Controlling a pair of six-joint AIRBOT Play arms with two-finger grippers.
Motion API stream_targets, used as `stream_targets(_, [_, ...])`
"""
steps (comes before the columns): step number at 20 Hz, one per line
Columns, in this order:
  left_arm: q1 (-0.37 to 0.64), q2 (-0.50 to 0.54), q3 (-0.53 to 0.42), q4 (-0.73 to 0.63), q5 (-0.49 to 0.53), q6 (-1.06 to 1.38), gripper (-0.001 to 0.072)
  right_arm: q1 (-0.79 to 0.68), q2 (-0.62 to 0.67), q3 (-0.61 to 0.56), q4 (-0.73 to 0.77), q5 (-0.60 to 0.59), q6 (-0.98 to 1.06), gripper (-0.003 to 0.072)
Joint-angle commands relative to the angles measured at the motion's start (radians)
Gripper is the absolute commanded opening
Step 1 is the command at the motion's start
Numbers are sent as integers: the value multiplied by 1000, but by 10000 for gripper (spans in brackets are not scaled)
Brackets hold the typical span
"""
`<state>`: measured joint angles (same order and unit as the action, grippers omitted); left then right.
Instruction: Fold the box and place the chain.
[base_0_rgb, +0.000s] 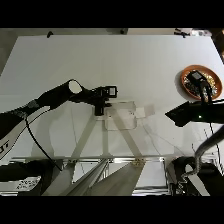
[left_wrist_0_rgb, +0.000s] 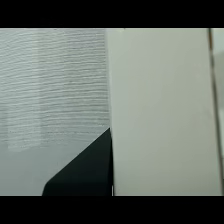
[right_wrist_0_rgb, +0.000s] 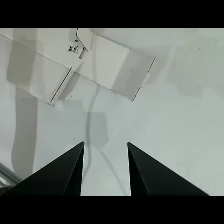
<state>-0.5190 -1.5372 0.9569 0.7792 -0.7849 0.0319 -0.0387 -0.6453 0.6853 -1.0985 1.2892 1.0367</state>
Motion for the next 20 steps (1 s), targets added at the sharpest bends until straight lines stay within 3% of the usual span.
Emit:
stream_targets(1, [1,1,1,-2,11,2,14,0,1,1,0,1,2,279])
stream_targets(10, [1,1,1,-2,-3,2,9,0,1,1,0,4,-17,279])
stream_targets(12, [1,1,1,-2,-4,2,11,0,1,1,0,13,-57,251])
stream_targets(13, [1,1,1,-2,-9,2,9,0,1,1,1,14,-71,220])
stream_targets(20, [0,1,2,-1,-83,58,3,0,1,1,0,6,-103,220])
